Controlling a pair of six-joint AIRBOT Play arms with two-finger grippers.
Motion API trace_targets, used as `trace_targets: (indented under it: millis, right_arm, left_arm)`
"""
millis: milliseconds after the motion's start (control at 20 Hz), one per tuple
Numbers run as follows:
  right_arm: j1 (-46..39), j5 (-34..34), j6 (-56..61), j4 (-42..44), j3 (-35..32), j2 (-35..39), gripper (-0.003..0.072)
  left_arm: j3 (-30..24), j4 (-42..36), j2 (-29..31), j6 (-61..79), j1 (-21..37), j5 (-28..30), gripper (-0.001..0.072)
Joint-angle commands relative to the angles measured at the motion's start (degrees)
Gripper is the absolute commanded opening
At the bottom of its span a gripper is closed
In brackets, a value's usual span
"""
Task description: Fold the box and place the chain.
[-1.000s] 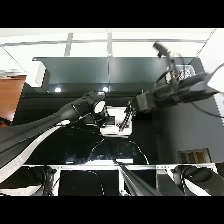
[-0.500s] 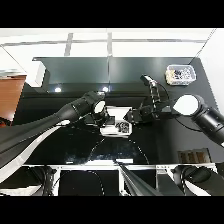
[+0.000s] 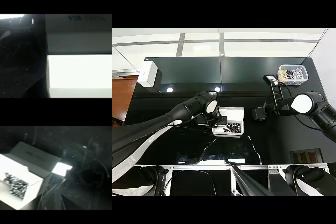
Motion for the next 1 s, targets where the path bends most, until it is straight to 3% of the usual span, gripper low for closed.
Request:
trace_targets:
  millis: [0, 100, 150, 300, 450, 550, 650, 700, 800, 900, 950]
  right_arm:
    - [-0.83, -1.07, 0.33, -2.62, -0.04, -0.04, 0.0272]
    - [-0.83, -1.05, 0.33, -2.58, -0.04, -0.04, 0.0273]
    - [-0.85, -1.03, 0.31, -2.71, -0.04, -0.04, 0.0272]
    - [-0.85, -0.57, 0.31, -2.80, -0.04, -0.04, 0.0272]
    - [-0.85, -0.24, 0.33, -2.86, -0.04, -0.04, 0.0272]
    - [-0.85, -0.13, 0.33, -2.84, -0.04, -0.04, 0.0272]
    - [-0.85, -0.07, 0.33, -2.86, -0.04, -0.04, 0.0272]
    - [-0.85, -0.07, 0.33, -2.86, -0.07, -0.04, 0.0272]
    - [-0.85, -0.11, 0.33, -2.86, -0.04, -0.04, 0.0272]
    - [-0.85, -0.11, 0.35, -2.86, -0.04, -0.04, 0.0272]
    - [-0.85, -0.09, 0.37, -2.82, -0.04, -0.04, 0.0272]
  left_arm:
    - [0.76, -5.18, -0.09, -0.20, 0.26, 0.33, 0.0065]
    - [2.99, -6.19, 0.35, -0.07, -0.04, 0.09, 0.0412]
    - [4.00, -5.35, 0.98, 0.24, -0.33, 0.04, 0.0499]
    - [4.74, -1.49, 5.84, 2.19, -0.85, -1.46, 0.0506]
    - [2.21, 8.13, 13.44, 4.07, -0.79, -6.64, 0.0506]
    - [-3.65, 13.51, 20.15, 4.76, 0.20, -7.04, 0.0506]
    - [-13.64, 15.98, 27.76, 4.76, 4.68, -3.50, 0.0506]
    - [-18.88, 14.58, 31.23, 4.76, 8.50, -0.81, 0.0506]
    - [-29.22, 4.59, 37.62, 12.63, 17.09, 7.10, 0.0506]
    - [-36.83, -14.05, 40.87, 43.23, 22.97, 13.07, 0.0505]
    - [-38.91, -21.75, 40.83, 61.13, 23.82, 12.50, 0.0506]
